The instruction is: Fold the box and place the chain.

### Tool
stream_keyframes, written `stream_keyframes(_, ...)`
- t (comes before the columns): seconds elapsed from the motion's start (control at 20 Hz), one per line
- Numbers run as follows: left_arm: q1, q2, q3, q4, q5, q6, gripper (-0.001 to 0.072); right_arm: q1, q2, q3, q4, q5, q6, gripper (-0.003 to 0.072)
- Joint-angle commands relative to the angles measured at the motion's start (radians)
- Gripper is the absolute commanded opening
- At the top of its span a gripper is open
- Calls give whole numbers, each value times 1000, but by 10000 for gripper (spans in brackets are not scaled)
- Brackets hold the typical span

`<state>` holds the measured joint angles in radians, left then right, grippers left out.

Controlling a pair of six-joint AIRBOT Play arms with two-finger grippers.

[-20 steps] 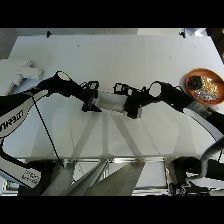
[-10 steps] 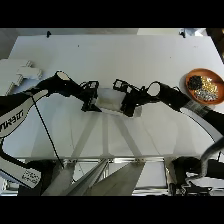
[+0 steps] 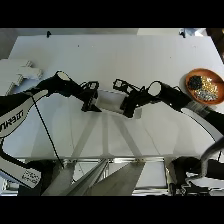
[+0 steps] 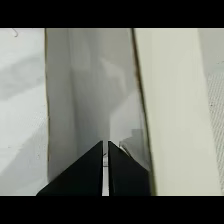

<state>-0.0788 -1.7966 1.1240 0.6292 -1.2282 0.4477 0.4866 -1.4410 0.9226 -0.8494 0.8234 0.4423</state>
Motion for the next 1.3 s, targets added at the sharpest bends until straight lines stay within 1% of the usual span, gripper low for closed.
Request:
stream_keyframes(0.0,0,0,1,-1,1,-4,394,0,42,0,47,53,29,33)
stream_keyframes(0.1,0,0,1,-1,1,-4,394,0,84,0,64,51,29,18)
stream_keyframes(0.2,0,0,1,-1,1,-4,394,0,126,0,63,74,32,17)
stream_keyframes(0.3,0,0,1,-1,1,-4,394,0,171,0,23,91,73,17)
stream_keyframes(0.4,0,0,1,-1,1,-4,394,-1,225,0,-115,73,181,17)
stream_keyframes(0.55,0,0,1,-1,1,-4,394,-3,303,-2,-392,83,406,16)
stream_keyframes(0.6,0,0,1,-1,1,-4,394,-13,319,-7,-440,87,469,16)
stream_keyframes(0.65,0,0,1,-1,1,-4,394,-31,330,-16,-457,99,512,16)
stream_keyframes(0.75,0,0,1,-1,1,-4,394,-73,336,-39,-462,134,606,15)
stream_keyframes(0.85,0,0,1,-1,1,-4,394,-108,335,-94,-465,124,684,14)
stream_keyframes(1.05,0,0,1,-1,1,-4,394,-159,335,-261,-463,-14,880,14)
stream_keyframes(1.15,0,0,1,-1,1,-4,394,-163,335,-325,-458,-89,949,14)
stream_keyframes(1.25,0,0,1,-1,1,-4,394,-162,330,-356,-382,-137,953,14)
